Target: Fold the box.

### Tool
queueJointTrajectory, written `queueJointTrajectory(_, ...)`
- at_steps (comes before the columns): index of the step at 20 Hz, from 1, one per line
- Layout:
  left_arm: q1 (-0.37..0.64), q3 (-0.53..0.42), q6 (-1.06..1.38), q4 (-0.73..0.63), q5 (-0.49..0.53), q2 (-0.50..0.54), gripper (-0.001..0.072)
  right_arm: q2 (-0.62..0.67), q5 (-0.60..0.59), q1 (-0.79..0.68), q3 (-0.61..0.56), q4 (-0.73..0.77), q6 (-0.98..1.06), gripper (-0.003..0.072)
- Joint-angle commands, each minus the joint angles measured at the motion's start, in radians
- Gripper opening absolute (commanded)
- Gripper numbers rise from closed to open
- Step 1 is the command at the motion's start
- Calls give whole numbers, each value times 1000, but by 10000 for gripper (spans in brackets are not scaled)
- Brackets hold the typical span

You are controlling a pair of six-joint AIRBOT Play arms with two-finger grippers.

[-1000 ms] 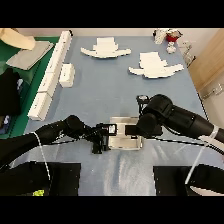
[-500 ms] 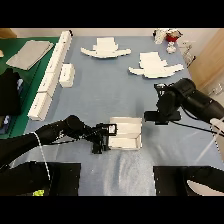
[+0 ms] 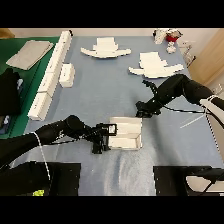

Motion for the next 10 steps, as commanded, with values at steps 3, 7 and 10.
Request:
queueJointTrajectory(3, 0, 0, 0, 0, 0, 0, 440, 71, -126, 77, -30, 50, -232, 3)
queueJointTrajectory(7, 0, 0, 0, 0, 0, 0, 440, 246, 112, 223, -198, -17, -289, 3)
queueJointTrajectory(10, 0, 0, 0, 0, 0, 0, 440, 378, 354, 335, -318, -72, -292, 2)
